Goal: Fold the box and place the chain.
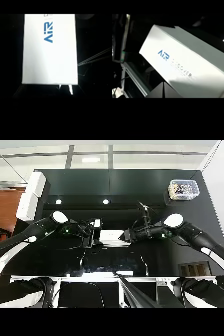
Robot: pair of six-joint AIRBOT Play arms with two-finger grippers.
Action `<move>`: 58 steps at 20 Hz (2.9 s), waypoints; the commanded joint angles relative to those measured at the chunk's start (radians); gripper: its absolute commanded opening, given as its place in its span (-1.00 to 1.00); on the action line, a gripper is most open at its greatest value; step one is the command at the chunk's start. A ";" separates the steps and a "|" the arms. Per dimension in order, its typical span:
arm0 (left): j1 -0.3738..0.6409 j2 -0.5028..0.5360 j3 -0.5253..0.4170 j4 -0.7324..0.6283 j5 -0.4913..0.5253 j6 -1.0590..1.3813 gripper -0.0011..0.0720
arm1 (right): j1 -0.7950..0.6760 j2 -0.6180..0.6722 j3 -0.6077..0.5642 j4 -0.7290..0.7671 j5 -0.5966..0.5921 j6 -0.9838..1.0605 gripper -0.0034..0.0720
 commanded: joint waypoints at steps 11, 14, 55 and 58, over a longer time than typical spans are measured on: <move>0.000 0.000 0.000 0.000 0.000 0.000 0.19 | 0.023 -0.057 -0.003 -0.100 -0.097 0.082 -0.87; 0.000 0.000 0.000 -0.001 -0.001 0.000 0.19 | 0.023 -0.055 -0.002 -0.099 -0.085 0.074 -0.87; -0.219 -0.110 0.366 0.223 -0.165 -0.545 0.97 | -0.438 0.473 0.031 -0.742 0.218 0.327 -0.87; -0.238 -0.112 0.366 0.236 -0.160 -0.542 0.97 | -0.438 0.473 0.031 -0.742 0.217 0.327 -0.87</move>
